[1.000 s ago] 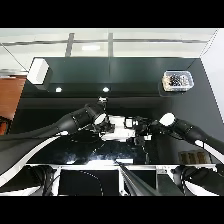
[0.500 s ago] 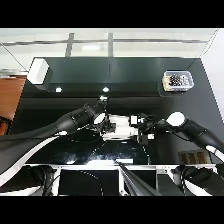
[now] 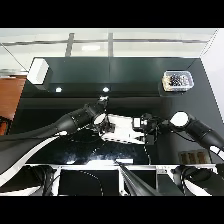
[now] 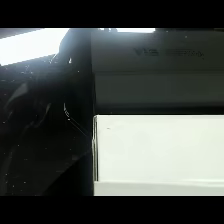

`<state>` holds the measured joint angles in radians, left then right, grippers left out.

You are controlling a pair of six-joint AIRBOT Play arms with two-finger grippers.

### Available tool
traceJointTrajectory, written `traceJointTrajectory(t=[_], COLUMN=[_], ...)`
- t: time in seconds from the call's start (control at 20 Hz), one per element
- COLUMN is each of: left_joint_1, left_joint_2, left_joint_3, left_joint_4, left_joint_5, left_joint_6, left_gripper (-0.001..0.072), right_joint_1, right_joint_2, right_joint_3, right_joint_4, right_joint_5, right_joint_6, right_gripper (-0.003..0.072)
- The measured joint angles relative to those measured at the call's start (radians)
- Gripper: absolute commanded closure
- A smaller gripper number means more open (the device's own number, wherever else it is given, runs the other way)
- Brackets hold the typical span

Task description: Fold the box and place the chain.

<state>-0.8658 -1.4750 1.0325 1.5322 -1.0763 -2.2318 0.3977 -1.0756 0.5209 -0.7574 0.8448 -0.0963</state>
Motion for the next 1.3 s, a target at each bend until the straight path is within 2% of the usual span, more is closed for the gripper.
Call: traceJointTrajectory(t=[0.35, 0.4, 0.45, 0.5, 0.55, 0.75, 1.1, 1.3], left_joint_1=[0.000, 0.000, 0.000, 0.000, 0.000, 0.000, 0.001, 0.001], left_joint_2=[0.000, 0.000, 0.000, 0.000, 0.000, 0.000, -0.001, -0.001], left_joint_3=[0.000, 0.000, 0.000, 0.000, 0.000, 0.000, -0.001, -0.001], left_joint_4=[0.009, 0.010, 0.011, 0.011, 0.011, 0.012, 0.018, 0.014], left_joint_5=[0.010, 0.010, 0.010, 0.010, 0.012, 0.018, 0.037, 0.054], left_joint_6=[0.000, 0.000, 0.000, -0.001, -0.001, -0.001, -0.005, -0.004], left_gripper=[0.0681, 0.0681, 0.0681, 0.0681, 0.0681, 0.0681, 0.0681, 0.0681], right_joint_1=[0.024, 0.024, 0.026, 0.029, 0.032, 0.067, 0.140, 0.156], right_joint_2=[-0.019, -0.021, -0.021, -0.021, -0.021, -0.023, -0.024, -0.033], right_joint_3=[0.000, 0.000, 0.000, 0.000, 0.000, 0.000, 0.000, 0.000], right_joint_4=[0.005, 0.005, 0.005, 0.006, 0.010, 0.035, 0.091, 0.107], right_joint_5=[0.005, 0.004, 0.003, 0.004, 0.003, -0.012, -0.154, -0.197], right_joint_6=[0.092, 0.116, 0.137, 0.156, 0.177, 0.226, 0.289, 0.307], right_gripper=[0.0059, 0.0089, 0.0267, 0.0371, 0.0439, 0.0443, 0.0444, 0.0443])
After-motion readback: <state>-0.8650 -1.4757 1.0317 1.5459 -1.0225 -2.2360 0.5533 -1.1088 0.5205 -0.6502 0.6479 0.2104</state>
